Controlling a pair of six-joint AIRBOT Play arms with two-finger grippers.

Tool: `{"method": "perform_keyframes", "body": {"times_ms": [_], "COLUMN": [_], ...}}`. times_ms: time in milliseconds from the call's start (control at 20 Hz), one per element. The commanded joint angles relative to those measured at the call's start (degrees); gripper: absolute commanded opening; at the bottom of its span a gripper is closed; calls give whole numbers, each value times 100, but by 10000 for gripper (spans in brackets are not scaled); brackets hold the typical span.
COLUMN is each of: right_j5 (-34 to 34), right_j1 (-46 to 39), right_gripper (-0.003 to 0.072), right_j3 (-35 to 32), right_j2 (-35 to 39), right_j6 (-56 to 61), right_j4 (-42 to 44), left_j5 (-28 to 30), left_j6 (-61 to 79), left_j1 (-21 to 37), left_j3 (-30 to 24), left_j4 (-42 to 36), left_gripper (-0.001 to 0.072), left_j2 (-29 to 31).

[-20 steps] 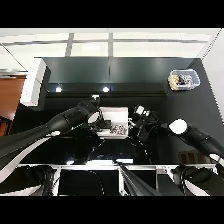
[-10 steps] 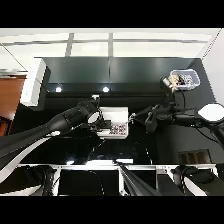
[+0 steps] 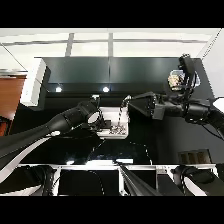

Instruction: Fold the box and place the chain.

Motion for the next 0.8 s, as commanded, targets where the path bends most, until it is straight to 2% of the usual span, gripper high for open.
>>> {"method": "perform_keyframes", "body": {"times_ms": [0,200,500,750], "right_j5": [118,37,-645,-1158], "right_j1": [0,20,802,1163], "right_gripper": [17,17,17,20], "right_j3": [107,103,72,74], "right_j2": [4,-9,-326,-885], "right_j6": [-173,-81,645,1056], "right_j4": [492,-251,-2317,-2920], "left_j5": [2,0,2,2], "left_j6": [0,0,0,0], "left_j1": [2,2,2,2], "left_j3": [4,4,4,4], "left_j4": [2,2,2,2], "left_gripper": [30,29,30,29], "left_j2": [-4,-4,-4,-4]}}
